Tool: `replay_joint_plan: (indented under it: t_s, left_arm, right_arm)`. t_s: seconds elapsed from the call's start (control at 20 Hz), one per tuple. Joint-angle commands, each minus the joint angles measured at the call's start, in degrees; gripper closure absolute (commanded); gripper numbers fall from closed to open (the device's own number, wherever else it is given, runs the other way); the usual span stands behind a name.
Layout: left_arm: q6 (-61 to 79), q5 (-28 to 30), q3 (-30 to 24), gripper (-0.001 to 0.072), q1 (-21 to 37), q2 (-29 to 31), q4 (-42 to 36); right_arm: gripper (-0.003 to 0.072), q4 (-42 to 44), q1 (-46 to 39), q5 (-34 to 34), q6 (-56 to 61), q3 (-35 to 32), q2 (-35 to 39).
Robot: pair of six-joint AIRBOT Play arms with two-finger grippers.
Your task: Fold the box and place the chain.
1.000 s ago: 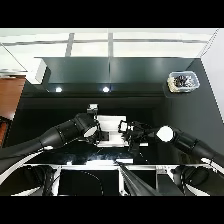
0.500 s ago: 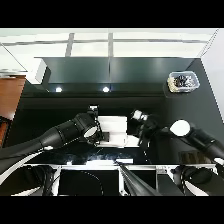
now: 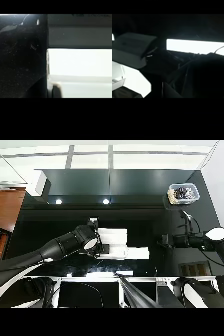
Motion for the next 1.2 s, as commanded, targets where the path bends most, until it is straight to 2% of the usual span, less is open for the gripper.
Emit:
replay_joint_plan:
  t_s: [0.0,0.2,0.45,0.65,0.7,0.75,0.8,1.0,1.15]
  left_arm:
    - [0.0,0.0,0.0,0.0685,0.0,0.0,0.0]
    - [0.0,0.0,0.0,0.0685,0.0,0.0,0.0]
    - [0.0,0.0,0.0,0.0685,0.0,0.0,0.0]
    - [0.0,0.0,0.0,0.0685,0.0,0.0,0.0]
    - [0.0,0.0,0.0,0.0685,0.0,0.0,0.0]
    - [0.0,0.0,0.0,0.0685,0.0,0.0,0.0]
    - [0.0,0.0,0.0,0.0685,0.0,0.0,0.0]
    - [0.0,0.0,0.0,0.0685,0.0,0.0,0.0]
    - [0.0,0.0,0.0,0.0685,0.0,0.0,0.0]
  right_arm:
    - [0.0673,0.8,-3.0,4.3,7.3,-3.4,-4.3]
    - [0.0672,4.2,3.9,4.1,6.4,-5.9,-10.0]
    - [0.0672,16.5,16.0,-2.4,0.7,-5.8,-14.2]
    - [0.0667,23.6,18.3,-1.6,-6.4,-5.2,-14.3]
    - [0.0563,23.7,18.3,-1.0,-7.2,-4.9,-14.3]
    - [0.0349,23.7,18.3,-0.4,-7.3,-4.7,-14.3]
    - [0.0234,23.8,18.3,0.1,-7.8,-4.5,-14.3]
    - [0.0234,24.9,18.3,4.1,-11.5,-2.7,-14.3]
    - [0.0234,26.7,18.6,3.8,-11.8,-1.8,-14.3]
